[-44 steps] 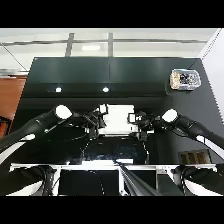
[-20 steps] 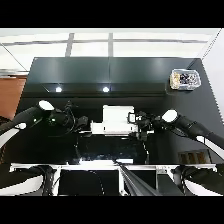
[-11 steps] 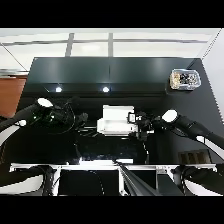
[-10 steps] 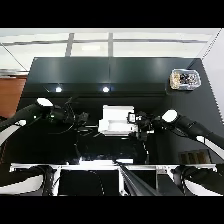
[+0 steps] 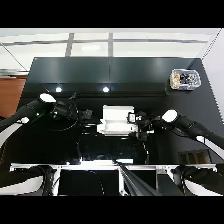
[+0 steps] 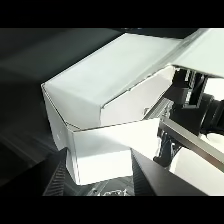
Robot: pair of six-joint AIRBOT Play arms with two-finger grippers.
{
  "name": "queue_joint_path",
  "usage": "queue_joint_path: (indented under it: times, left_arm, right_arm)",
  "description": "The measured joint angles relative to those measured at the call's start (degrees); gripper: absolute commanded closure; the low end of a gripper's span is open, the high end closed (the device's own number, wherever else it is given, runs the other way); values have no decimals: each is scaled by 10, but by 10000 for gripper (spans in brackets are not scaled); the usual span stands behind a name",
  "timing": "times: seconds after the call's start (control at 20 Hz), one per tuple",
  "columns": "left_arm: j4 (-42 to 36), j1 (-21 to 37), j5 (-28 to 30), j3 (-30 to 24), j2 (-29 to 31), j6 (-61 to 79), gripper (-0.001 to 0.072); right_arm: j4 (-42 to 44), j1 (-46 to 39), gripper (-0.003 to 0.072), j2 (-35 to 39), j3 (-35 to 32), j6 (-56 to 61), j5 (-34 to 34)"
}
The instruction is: Fold the box and place the chain.
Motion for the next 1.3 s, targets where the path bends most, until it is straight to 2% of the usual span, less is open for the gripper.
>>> queue_joint_path:
  times: [0.35, 0.7, 0.95, 1.3]
  left_arm:
    - [29, -42, 28, 22, 0, -6, 248]
    - [89, -92, 69, 62, 0, -115, 248]
    - [129, -116, 84, 67, 0, -179, 248]
    - [179, -170, 138, 68, 0, -257, 248]
  right_arm:
    - [0, 0, 456, 0, 0, 0, 0]
    - [0, 0, 456, 0, 0, 0, 0]
    - [0, 0, 457, 0, 0, 0, 0]
    - [0, 0, 456, 0, 0, 0, 0]
